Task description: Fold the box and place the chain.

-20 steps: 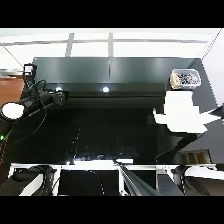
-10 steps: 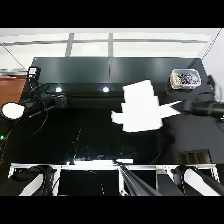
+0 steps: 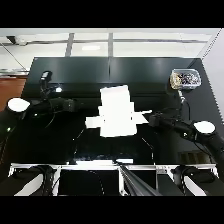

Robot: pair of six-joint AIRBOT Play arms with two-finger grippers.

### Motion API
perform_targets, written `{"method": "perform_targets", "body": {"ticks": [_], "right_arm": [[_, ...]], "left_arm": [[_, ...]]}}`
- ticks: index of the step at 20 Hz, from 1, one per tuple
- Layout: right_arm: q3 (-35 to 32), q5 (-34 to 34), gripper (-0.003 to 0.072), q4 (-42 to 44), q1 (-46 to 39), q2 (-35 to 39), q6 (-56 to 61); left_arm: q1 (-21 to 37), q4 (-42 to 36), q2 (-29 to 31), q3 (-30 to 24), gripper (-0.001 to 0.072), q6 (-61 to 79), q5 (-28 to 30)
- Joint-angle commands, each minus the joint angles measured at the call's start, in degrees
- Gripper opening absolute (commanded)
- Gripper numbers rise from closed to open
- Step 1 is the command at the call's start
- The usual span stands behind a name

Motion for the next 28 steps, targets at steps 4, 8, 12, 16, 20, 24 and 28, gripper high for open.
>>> {"method": "perform_targets", "body": {"ticks": [4, 8, 12, 16, 20, 24, 28], "right_arm": [[-0.87, -3.10, 0.0023, 0.76, 5.99, 0.59, 0.09], [-0.85, -2.45, 0.0023, 0.66, 6.01, 0.59, 0.09], [-0.87, -2.43, 0.0024, 0.63, 6.01, 0.59, 0.09], [-0.85, -2.43, 0.0023, 0.81, 6.01, 0.59, 0.17], [-0.87, -2.14, 0.0023, 0.79, 6.01, 0.59, 0.50], [-0.85, -2.05, 0.0023, 0.76, 6.01, 0.59, 0.50], [0.15, -2.86, 0.0655, -1.66, 5.16, 0.61, 0.46]], "left_arm": [[-0.74, -9.66, -18.99, 9.92, 0.0708, 11.65, -21.22], [-1.25, -12.13, -28.24, 15.74, 0.0708, 12.39, -29.20], [-4.63, -7.37, -35.28, 22.93, 0.0708, 12.35, -36.06], [-8.85, -2.95, -39.08, 28.65, 0.0706, 13.73, -39.23], [-10.38, 0.74, -40.65, 31.43, 0.0494, 14.36, -40.81], [-10.32, 1.51, -40.65, 31.85, 0.0056, 16.50, -40.94], [-10.34, 1.97, -40.30, 31.85, 0.0028, 17.03, -40.79]]}}
